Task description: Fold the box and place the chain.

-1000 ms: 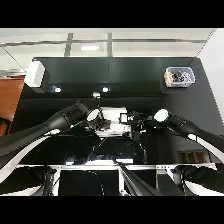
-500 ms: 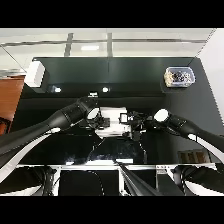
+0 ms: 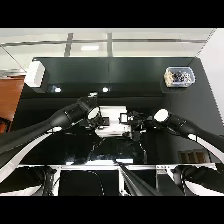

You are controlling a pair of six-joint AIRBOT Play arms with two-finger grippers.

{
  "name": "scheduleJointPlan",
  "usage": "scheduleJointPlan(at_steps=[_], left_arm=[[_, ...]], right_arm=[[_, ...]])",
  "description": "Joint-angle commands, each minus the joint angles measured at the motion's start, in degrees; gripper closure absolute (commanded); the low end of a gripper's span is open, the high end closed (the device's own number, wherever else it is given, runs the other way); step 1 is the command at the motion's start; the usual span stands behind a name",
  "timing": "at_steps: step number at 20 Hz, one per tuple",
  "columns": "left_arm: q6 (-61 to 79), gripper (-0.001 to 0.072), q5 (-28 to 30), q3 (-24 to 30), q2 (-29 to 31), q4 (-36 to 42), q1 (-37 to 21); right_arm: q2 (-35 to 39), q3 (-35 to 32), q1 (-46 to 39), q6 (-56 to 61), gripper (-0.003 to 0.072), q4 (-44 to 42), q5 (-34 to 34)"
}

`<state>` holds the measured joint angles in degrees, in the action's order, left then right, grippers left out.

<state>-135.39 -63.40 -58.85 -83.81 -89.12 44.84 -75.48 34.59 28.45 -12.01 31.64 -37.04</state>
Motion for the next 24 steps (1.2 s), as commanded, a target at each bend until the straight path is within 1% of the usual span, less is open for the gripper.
scheduleJointPlan(at_steps=[1, 5, 6, 8, 9, 11, 12, 16, 17, 18, 19, 21, 24], left_arm=[[0.0, 0.0358, 0.6, 0.0, -1.2, 1.6, 0.0], [0.0, 0.036, 1.7, 0.0, -1.2, 1.8, 0.0], [0.0, 0.0397, 1.6, 0.0, -1.2, 1.8, 0.0], [0.1, 0.056, 1.7, 0.0, -1.2, 1.8, 0.0], [0.2, 0.0602, 1.7, 0.0, -1.2, 1.8, 0.0], [0.4, 0.0605, 1.7, 0.0, -1.2, 2.7, 0.0], [0.4, 0.0684, 1.7, 0.0, -1.2, 2.7, 0.0], [0.5, 0.068, 1.7, 0.0, -1.2, 2.9, 0.0], [0.5, 0.0674, 1.7, 0.0, -1.2, 3.1, 0.0], [0.5, 0.0609, 1.7, 0.0, -1.1, 3.1, 0.0], [0.5, 0.0508, 1.7, 0.0, -1.0, 3.1, 0.0], [0.5, 0.0284, 1.6, -0.1, -0.8, 3.1, -0.3], [0.5, 0.0266, 1.4, -0.1, -0.8, 3.0, -0.3]], right_arm=[[0.0, 0.0, 0.0, 0.0, 0.0457, 0.0, 0.0], [0.0, 0.0, 0.0, 0.0, 0.0457, 0.0, 0.0], [0.0, 0.0, 0.0, 0.0, 0.0457, 0.0, 0.0], [0.0, 0.0, 0.0, 0.0, 0.0457, 0.0, 0.0], [0.0, 0.0, 0.0, 0.0, 0.0456, 0.0, 0.0], [0.0, 0.0, 0.0, 0.0, 0.0456, 0.0, 0.0], [0.0, 0.0, 0.0, 0.0, 0.0457, 0.0, 0.0], [0.0, 0.0, 0.0, 0.0, 0.0457, 0.0, 0.0], [0.0, 0.0, 0.0, 0.0, 0.0457, 0.0, 0.0], [0.0, 0.0, 0.0, 0.0, 0.0456, 0.0, 0.0], [0.0, 0.0, 0.0, 0.0, 0.0456, 0.0, 0.0], [0.0, 0.0, 0.0, 0.0, 0.0457, 0.0, 0.0], [0.0, 0.0, 0.0, 0.0, 0.0456, 0.0, 0.0]])
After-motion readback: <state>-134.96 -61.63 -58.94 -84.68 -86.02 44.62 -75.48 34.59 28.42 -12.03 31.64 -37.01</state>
